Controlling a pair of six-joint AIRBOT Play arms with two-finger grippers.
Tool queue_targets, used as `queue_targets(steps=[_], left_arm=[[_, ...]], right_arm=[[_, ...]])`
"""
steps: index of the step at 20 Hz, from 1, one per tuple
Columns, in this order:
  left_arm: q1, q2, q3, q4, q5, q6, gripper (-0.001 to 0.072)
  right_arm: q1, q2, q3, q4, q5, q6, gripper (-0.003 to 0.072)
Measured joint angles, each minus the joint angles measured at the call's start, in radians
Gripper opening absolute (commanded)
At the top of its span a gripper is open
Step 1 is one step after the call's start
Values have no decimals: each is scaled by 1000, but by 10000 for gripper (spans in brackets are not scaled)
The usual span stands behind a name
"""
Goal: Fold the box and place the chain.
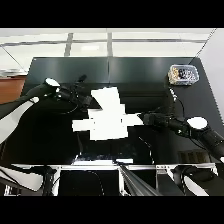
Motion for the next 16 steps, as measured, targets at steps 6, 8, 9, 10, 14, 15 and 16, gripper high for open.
queue_targets(steps=[6, 8, 9, 10, 14, 15, 16], left_arm=[[-20, -119, 148, 77, -245, 135, 34], [-26, -143, 176, 87, -282, 174, 29], [-27, -152, 185, 95, -285, 184, 28], [-28, -161, 190, 101, -286, 195, 27], [-31, -154, 201, 103, -302, 206, 23], [-32, -136, 193, 99, -304, 208, 24], [-35, -106, 176, 98, -301, 219, 24]], right_arm=[[5, 0, 0, 0, -5, 5, 17], [5, 0, 0, 0, -3, 7, 204], [5, 0, 0, 0, -1, 7, 539], [5, 0, 0, 0, -3, 7, 657], [-31, 0, 47, -74, 69, 7, 655], [-51, 0, 80, -123, 125, 7, 655], [-73, 0, 122, -189, 203, 7, 655]])
